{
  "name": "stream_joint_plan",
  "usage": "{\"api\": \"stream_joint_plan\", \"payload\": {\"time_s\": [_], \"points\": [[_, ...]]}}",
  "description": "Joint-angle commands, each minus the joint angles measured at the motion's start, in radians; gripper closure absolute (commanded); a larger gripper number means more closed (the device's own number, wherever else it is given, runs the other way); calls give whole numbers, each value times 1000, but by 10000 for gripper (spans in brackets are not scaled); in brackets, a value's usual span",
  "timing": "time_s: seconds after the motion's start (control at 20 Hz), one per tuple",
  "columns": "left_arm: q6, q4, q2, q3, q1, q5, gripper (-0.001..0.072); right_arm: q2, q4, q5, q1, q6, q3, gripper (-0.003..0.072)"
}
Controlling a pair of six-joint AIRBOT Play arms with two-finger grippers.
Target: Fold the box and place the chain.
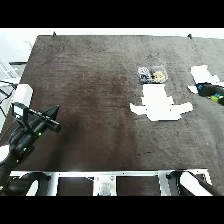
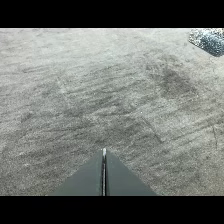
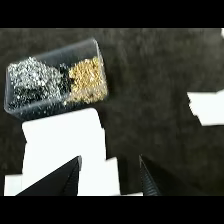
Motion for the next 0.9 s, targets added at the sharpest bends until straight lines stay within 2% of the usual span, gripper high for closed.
{"api": "stream_joint_plan", "payload": {"time_s": [0.0,0.05,0.2,0.4,0.65,0.85], "points": [[0,0,1,0,1,0,689,-247,-168,436,-172,165,311,229],[0,0,1,0,1,0,689,-302,-212,473,-183,205,384,179],[0,0,1,0,1,0,689,-486,-235,595,-186,222,578,177],[0,0,1,0,1,0,688,-694,-236,716,-145,212,721,178],[0,0,1,0,1,0,689,-840,-236,773,-89,191,747,180],[0,0,1,0,1,0,688,-873,-241,790,-86,192,745,181]]}}
